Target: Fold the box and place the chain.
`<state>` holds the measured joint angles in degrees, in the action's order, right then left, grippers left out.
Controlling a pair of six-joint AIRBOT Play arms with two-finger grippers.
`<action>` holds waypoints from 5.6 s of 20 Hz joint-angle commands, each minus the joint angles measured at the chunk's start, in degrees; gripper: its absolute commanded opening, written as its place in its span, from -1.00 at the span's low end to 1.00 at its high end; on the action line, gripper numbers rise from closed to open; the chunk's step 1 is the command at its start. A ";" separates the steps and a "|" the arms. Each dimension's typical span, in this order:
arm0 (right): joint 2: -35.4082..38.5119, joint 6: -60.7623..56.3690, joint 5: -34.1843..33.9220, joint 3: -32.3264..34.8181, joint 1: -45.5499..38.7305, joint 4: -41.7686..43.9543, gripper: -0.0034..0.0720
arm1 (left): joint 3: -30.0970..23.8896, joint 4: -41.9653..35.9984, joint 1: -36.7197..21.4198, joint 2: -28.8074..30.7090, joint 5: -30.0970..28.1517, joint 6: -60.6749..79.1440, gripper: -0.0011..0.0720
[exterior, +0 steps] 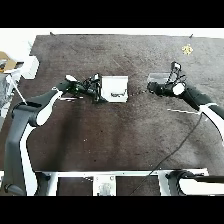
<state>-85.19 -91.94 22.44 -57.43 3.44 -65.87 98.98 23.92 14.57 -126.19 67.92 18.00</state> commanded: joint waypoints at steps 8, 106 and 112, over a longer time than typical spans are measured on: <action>-9.84 -0.70 -9.55 -3.41 0.68 11.37 -0.27 | 0.02 0.00 -0.02 0.04 0.00 0.02 0.30; 6.82 -2.86 4.72 1.05 4.02 -10.38 -0.15 | 0.02 0.00 -0.02 0.04 0.00 0.02 0.30; -3.04 -4.24 -6.51 1.92 -0.98 0.74 -0.25 | 0.02 0.00 -0.02 0.04 0.00 0.02 0.30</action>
<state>-84.38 -95.48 21.23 -55.79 4.54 -70.37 98.98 23.90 14.57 -126.19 67.94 18.02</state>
